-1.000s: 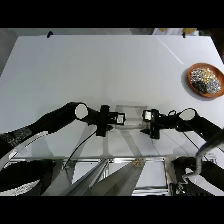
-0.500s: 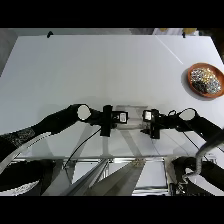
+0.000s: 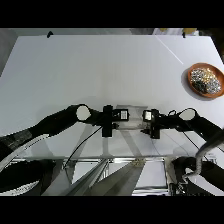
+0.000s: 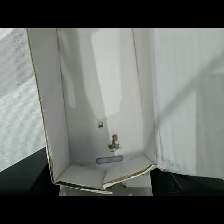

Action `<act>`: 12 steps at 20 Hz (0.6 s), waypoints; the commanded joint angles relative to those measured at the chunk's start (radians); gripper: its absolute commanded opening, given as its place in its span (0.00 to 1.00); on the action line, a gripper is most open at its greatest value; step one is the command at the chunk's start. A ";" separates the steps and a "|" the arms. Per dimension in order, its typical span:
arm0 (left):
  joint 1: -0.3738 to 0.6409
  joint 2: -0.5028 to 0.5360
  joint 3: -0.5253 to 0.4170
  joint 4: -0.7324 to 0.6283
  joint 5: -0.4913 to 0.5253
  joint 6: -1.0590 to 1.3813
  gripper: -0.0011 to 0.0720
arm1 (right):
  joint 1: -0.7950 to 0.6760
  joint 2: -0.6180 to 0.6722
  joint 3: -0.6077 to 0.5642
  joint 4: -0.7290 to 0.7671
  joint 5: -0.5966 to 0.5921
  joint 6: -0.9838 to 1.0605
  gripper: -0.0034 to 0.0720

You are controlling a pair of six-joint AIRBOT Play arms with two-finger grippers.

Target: Fold the box and place the chain.

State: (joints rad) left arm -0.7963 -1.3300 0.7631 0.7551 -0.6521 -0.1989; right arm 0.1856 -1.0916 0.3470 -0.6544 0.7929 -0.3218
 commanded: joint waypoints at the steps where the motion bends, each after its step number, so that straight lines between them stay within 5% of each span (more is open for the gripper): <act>1: 0.034 0.086 0.000 0.140 -0.122 -0.294 0.02 | 0.000 0.001 0.001 0.000 0.000 0.000 0.52; 6: 0.153 0.237 0.000 0.472 -0.234 -1.076 0.02 | 0.000 0.001 0.001 0.000 0.000 0.000 0.52; 12: 0.222 0.174 -0.067 0.429 -0.190 -1.478 0.02 | 0.000 0.001 0.001 0.000 0.000 0.000 0.52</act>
State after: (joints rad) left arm -0.5972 -1.1275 0.7315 1.1938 -0.8639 -1.4387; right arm 0.1856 -1.0916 0.3470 -0.6544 0.7929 -0.3214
